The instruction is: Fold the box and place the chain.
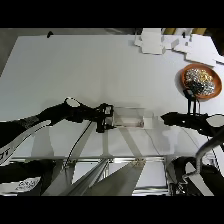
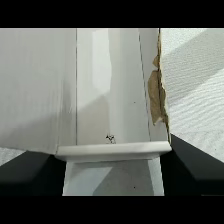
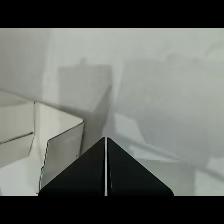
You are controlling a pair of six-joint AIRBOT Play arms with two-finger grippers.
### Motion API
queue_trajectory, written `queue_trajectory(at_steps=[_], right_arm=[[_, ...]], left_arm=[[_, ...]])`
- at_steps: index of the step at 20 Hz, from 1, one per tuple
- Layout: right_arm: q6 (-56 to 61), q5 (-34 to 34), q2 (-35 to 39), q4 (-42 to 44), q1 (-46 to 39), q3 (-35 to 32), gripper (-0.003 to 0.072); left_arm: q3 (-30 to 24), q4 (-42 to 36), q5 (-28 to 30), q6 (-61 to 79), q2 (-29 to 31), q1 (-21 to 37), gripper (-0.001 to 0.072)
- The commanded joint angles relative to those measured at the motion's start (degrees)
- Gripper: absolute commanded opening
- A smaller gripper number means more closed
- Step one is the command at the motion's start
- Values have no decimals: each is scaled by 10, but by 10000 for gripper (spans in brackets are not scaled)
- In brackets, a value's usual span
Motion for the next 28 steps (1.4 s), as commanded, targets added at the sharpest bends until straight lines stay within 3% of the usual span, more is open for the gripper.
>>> queue_trajectory(at_steps=[1, 9, 11, 14, 27, 28], right_arm=[[68, 20, -51, 3, 15, 0, 22], [57, 12, -88, 92, 102, 0, 28], [59, 18, -59, 89, 107, 0, 135], [66, 32, -15, 83, 107, 0, 209], [65, 53, -6, 142, 107, 0, 331], [65, 53, -6, 149, 107, 0, 416]], left_arm=[[0, 0, 0, 0, 0, 0, 490], [0, 0, 0, 0, 0, 0, 490], [0, 0, 0, 0, 0, 0, 490], [0, 0, 0, 0, 0, 0, 490], [0, 0, 0, 0, 0, 0, 490], [0, 0, 0, 0, 0, 0, 490]])
